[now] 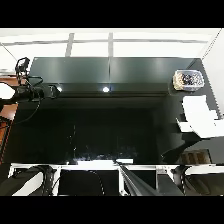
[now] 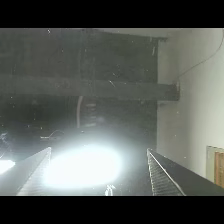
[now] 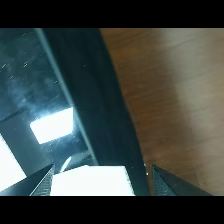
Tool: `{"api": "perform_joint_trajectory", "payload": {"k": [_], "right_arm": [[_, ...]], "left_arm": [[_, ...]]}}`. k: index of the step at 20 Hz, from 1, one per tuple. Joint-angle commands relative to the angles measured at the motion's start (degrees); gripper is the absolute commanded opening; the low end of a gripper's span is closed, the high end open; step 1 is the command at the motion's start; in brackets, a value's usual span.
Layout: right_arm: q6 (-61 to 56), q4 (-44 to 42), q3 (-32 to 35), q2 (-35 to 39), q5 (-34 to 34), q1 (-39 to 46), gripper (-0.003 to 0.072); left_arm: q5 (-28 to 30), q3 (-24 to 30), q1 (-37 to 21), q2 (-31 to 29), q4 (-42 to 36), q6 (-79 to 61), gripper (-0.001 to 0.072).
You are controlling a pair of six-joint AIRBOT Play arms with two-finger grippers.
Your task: Fold the box and place the chain.
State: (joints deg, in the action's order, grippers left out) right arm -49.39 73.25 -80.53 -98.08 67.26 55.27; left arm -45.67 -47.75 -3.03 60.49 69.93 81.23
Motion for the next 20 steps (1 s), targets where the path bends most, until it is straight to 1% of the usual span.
{"api": "perform_joint_trajectory", "payload": {"k": [1,3,4,5,6,7,9,10,12,13,16,17,18,19,20], "right_arm": [[4.72,0.42,-1.36,-1.18,4.11,0.07,0.072],[4.74,0.48,-1.33,-1.22,6.16,0.07,0.072],[4.74,0.5,-1.33,-1.22,7.52,0.04,0.0523],[4.74,0.46,-1.33,-1.22,9.07,0.02,0.0342],[4.74,0.39,-1.33,-1.16,10.84,-0.02,0.0111],[4.74,-0.11,-1.33,-1.16,13.25,-0.02,0.0015],[4.63,-3.02,-1.29,-0.81,17.64,-0.15,0.0014],[3.87,-6.14,-0.83,-0.11,18.53,-0.33,0.0014],[3.67,-13.35,2.56,2.93,19.1,-1.03,0.0014],[4.26,-16.31,5.57,5.09,19.08,-1.55,0.0015],[6.27,-22.29,18.12,14.05,18.4,-3.98,0.0015],[8.57,-26.64,23.04,17.86,17.73,-4.81,0.0015],[12.66,-34.14,28.55,21.94,16.83,-5.07,0.0015],[16.13,-42.56,35.08,27.08,13.81,-5.49,0.0014],[18.23,-47.8,40.89,32.22,10.14,-6.78,0.0014]], "left_arm": [[0.48,-0.04,-0.02,0.07,0.13,0.0,0.0712],[0.83,-0.04,-0.02,0.07,0.13,0.0,0.0712],[0.85,-0.04,-0.02,0.07,0.13,0.0,0.0712],[0.92,-0.04,-0.02,0.07,0.13,0.0,0.0712],[1.09,-0.04,-0.02,0.07,0.13,0.0,0.0712],[1.53,-0.04,-0.02,0.07,0.15,-0.02,0.0712],[2.99,-0.04,-0.02,0.09,0.17,-0.02,0.0712],[3.41,-0.04,-0.02,0.09,0.15,-0.02,0.0712],[3.32,-0.04,0.02,0.11,0.11,0.02,0.0712],[2.97,-0.04,0.02,0.11,0.02,0.0,0.0712],[2.89,-0.02,0.02,0.11,-0.22,0.02,0.0712],[2.78,-0.02,0.04,0.11,-0.79,0.02,0.0712],[2.8,0.24,0.04,0.13,-2.38,0.04,0.0712],[3.13,0.85,0.04,0.15,-4.63,0.0,0.0712],[3.15,1.79,0.04,0.17,-6.16,0.0,0.0712]]}}
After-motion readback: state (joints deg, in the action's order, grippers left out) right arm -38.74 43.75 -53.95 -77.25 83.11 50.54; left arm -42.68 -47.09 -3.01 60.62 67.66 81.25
